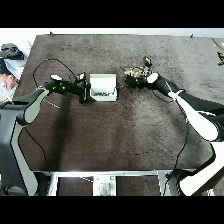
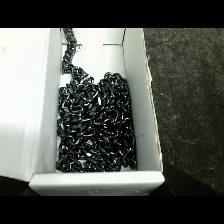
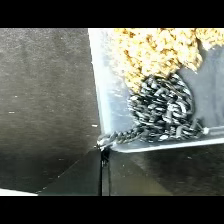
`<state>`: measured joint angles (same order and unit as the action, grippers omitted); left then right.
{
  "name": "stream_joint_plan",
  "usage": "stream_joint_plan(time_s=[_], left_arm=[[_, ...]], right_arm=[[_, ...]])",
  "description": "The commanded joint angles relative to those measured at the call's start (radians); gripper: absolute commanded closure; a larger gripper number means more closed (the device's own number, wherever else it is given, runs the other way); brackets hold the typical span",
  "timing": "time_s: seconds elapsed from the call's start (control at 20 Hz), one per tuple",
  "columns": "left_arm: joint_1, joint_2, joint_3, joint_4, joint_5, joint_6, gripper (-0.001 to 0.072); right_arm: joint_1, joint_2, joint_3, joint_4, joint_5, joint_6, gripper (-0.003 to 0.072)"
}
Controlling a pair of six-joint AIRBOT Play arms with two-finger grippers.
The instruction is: Fold the box and place the chain.
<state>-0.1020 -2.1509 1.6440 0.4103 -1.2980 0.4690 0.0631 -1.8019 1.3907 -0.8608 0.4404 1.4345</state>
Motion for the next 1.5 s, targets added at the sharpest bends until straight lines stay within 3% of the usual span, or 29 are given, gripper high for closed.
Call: stream_joint_plan(time_s=[0.0, 0.25, 0.45, 0.6, 0.95, 1.45], left_arm=[[0.0, -0.001, 0.0, 0.0, 0.0, 0.0, 0.0363], [0.0, -0.001, 0.0, 0.0, 0.0, 0.0, 0.0362], [0.0, -0.001, 0.0, 0.0, 0.0, 0.0, 0.0363], [0.0, -0.001, 0.0, 0.0, 0.0, 0.0, 0.0363], [0.0, -0.001, 0.0, 0.0, 0.0, 0.0, 0.0363], [0.0, -0.001, 0.0, 0.0, 0.0, 0.0, 0.0363]], right_arm=[[0.009, 0.097, 0.005, -0.058, 0.097, -0.002, 0.0694], [0.061, 0.385, 0.003, -0.219, 0.17, -0.002, 0.0694], [0.13, 0.575, 0.003, -0.288, 0.122, -0.003, 0.0694], [0.216, 0.647, 0.003, -0.345, 0.061, -0.002, 0.0695], [0.378, 0.54, 0.003, -0.377, 0.049, 0.0, 0.0695], [0.391, 0.256, 0.002, -0.37, 0.053, 0.086, 0.0695]])
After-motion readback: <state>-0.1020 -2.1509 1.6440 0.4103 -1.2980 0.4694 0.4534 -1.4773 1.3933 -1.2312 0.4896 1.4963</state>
